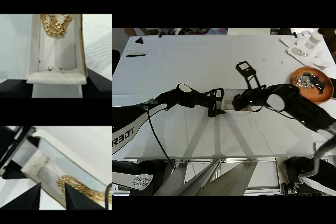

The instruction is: Fold the box and place the chain.

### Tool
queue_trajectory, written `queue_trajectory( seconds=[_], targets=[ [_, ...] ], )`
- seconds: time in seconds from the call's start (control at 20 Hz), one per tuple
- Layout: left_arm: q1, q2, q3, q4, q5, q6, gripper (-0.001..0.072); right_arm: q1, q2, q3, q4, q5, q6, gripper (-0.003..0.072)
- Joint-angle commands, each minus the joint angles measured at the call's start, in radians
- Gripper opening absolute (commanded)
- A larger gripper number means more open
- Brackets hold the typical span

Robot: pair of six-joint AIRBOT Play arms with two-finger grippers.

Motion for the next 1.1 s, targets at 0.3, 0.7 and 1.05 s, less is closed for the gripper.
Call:
queue_trajectory(
  seconds=[0.3, 0.7, 1.05],
  targets=[
    [0.0, 0.0, 0.0, 0.0, -0.002, 0.0, 0.0348, -0.4, 0.087, -0.014, -0.07, 0.292, 0.219, 0.0426],
    [0.0, 0.0, 0.0, 0.0, -0.002, 0.0, 0.0348, -0.404, -0.118, -0.024, -0.12, 0.248, 0.53, 0.0623],
    [0.0, 0.0, 0.0, 0.0, -0.002, 0.0, 0.0348, -0.4, -0.291, 0.009, -0.124, 0.074, 0.74, 0.0659]
  ],
)
